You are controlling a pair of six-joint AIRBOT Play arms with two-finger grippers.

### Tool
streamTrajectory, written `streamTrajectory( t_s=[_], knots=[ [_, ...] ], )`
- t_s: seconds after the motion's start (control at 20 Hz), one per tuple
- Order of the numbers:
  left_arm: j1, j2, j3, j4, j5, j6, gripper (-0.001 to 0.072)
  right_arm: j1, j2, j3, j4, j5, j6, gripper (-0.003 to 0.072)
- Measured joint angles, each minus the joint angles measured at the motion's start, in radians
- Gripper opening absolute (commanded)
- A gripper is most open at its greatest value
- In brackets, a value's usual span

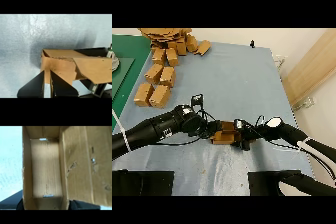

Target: Fold the box.

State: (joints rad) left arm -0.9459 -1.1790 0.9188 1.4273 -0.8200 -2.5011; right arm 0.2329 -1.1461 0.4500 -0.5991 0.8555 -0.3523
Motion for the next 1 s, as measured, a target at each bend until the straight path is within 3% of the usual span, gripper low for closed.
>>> streamTrajectory(
  t_s=[0.05,0.1,0.15,0.75,1.0],
  knots=[
    [0.000,-0.004,0.000,-0.003,0.003,0.004,0.0128,0.000,0.000,0.000,0.000,0.000,0.000,0.0542],
    [-0.001,-0.008,0.001,-0.006,0.006,0.008,0.0291,0.000,0.000,0.000,0.000,0.000,0.000,0.0542],
    [-0.002,-0.015,0.001,-0.010,0.009,0.012,0.0538,0.000,0.000,0.000,0.000,0.000,0.000,0.0542],
    [-0.013,-0.071,0.024,-0.011,-0.025,0.023,0.0544,0.000,0.000,0.000,0.000,0.000,0.000,0.0542],
    [-0.013,-0.148,0.089,-0.008,-0.082,0.036,0.0544,0.000,0.000,0.000,0.000,0.000,0.000,0.0542]
  ],
)
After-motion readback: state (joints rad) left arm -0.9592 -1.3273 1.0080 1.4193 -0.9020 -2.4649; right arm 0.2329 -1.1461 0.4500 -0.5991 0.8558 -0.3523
